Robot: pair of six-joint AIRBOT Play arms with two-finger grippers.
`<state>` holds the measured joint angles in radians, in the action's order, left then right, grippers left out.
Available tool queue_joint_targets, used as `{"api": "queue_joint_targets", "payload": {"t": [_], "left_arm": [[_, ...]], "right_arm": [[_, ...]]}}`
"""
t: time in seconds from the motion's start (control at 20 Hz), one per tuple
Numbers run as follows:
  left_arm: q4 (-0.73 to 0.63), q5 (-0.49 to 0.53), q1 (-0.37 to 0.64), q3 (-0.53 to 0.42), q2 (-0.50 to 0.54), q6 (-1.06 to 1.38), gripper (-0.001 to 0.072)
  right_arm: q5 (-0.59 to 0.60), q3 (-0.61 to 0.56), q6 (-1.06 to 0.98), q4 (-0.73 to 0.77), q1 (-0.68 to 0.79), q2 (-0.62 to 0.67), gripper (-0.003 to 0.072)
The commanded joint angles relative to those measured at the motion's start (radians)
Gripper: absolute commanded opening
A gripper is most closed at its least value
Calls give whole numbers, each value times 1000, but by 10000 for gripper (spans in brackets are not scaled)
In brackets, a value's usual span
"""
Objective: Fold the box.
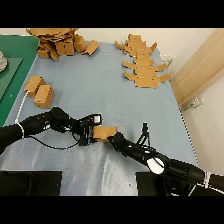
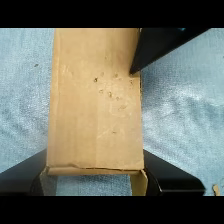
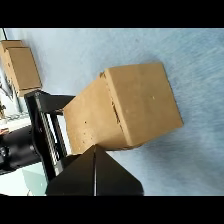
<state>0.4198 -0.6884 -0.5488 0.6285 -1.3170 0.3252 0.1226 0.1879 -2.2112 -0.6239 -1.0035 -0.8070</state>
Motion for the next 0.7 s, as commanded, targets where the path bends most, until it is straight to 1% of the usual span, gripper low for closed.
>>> {"api": "queue_joint_targets", "payload": {"t": [0.0, 0.15, 0.3, 0.4, 0.45, 0.5, 0.65], "left_arm": [[0, 0, 0, 1, 0, -1, 335], [0, 0, 0, 1, 0, -1, 334], [0, 0, 0, 1, 0, -1, 335], [0, 0, 0, 1, 0, -1, 334], [0, 0, 0, 1, 0, -1, 335], [0, 0, 0, 1, 0, -1, 335], [-1, 1, 0, 1, 0, -1, 334]], "right_arm": [[0, -1, -10, 0, -9, -21, -4], [7, 0, -11, 0, -10, -19, -4], [62, 3, -18, 1, -35, 2, -1], [120, 10, -10, -10, -39, 60, 0], [164, 10, 17, -29, -39, 112, 0], [179, 8, 67, -19, -22, 160, 1], [140, -21, 242, 104, 111, 276, 0]]}}
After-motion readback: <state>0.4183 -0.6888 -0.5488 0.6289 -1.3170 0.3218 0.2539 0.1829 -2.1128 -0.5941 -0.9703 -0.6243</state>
